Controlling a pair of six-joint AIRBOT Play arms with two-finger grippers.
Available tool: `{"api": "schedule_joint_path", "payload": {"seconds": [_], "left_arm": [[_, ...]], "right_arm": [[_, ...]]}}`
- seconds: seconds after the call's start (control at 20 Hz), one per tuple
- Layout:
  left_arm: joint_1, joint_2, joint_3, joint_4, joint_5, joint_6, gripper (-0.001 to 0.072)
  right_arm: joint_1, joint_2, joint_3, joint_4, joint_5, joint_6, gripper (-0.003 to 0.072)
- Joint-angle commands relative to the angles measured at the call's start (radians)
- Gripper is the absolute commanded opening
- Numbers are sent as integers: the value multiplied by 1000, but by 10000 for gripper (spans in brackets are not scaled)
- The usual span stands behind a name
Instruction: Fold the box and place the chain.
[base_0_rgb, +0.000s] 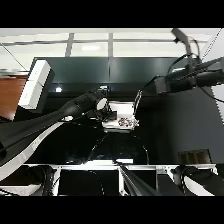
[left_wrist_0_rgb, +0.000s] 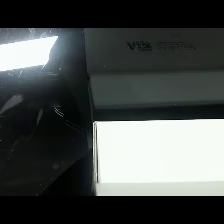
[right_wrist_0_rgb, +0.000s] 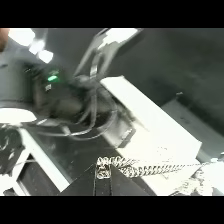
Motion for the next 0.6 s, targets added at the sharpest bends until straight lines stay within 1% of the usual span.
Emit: {"api": "schedule_joint_path", "payload": {"seconds": [0.0, 0.1, 0.25, 0.3, 0.35, 0.4, 0.55], "left_arm": [[1, -1, 1, 0, 0, 0, 32], [1, -1, 1, 0, -1, 0, 32], [1, -1, 1, 0, 0, 0, 32], [1, -1, 1, 0, -1, 0, 32], [1, -1, 1, 0, -1, 0, 32], [1, -1, 1, 0, 0, 0, 32], [1, -1, 1, 1, 0, 0, 32]], "right_arm": [[60, -25, -27, 19, -21, -21, 18], [71, -46, -64, 18, -40, -21, 18], [77, -68, -149, 19, -89, -21, 20], [77, -69, -170, 18, -97, -20, 61], [74, -69, -176, 2, -89, -21, 237], [58, -67, -176, -1, -64, -21, 323], [-28, -39, -182, -24, 24, -44, 323]]}}
